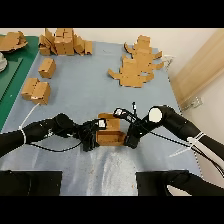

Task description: Fold the box.

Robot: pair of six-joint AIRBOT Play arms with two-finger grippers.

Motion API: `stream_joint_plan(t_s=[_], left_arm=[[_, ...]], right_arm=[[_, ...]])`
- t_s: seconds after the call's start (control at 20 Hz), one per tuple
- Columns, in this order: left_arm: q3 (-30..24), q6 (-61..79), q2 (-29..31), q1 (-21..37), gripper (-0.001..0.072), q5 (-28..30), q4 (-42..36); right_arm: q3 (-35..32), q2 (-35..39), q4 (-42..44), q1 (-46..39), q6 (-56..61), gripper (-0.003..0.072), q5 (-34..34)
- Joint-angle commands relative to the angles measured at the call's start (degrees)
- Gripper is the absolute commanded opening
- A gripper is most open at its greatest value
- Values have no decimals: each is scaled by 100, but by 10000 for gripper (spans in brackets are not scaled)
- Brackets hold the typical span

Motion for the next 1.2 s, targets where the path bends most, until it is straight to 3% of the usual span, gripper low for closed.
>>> stream_joint_plan(t_s=[0.0,0.05,0.1,0.15,0.2,0.35,0.45,0.75,0.8,0.9,1.0,1.15], left_arm=[[7,2,2,2,415,0,0],[7,2,2,2,415,0,0],[7,2,2,2,415,0,0],[7,2,2,2,415,0,0],[7,2,2,2,415,0,0],[7,2,2,2,415,0,0],[7,2,2,2,415,0,0],[7,2,2,2,415,0,0],[7,2,2,2,415,0,0],[7,2,2,2,415,0,0],[7,2,2,2,415,0,0],[4,2,2,2,415,0,0]], right_arm=[[-13,-125,275,39,-688,549,-695],[-13,-168,245,37,-699,525,-761],[-13,-195,291,46,-699,435,-752],[-13,-201,302,68,-697,264,-680],[-13,-201,302,76,-697,159,-568],[-13,-192,328,81,-669,39,-417],[-13,-192,564,81,-649,8,-422],[-42,-195,1014,81,-654,5,-575],[-55,-208,1091,81,-654,39,-575],[-116,-229,1163,81,-651,217,-590],[-214,-227,1237,81,-651,316,-625],[-328,-227,1300,81,-651,383,-708]])
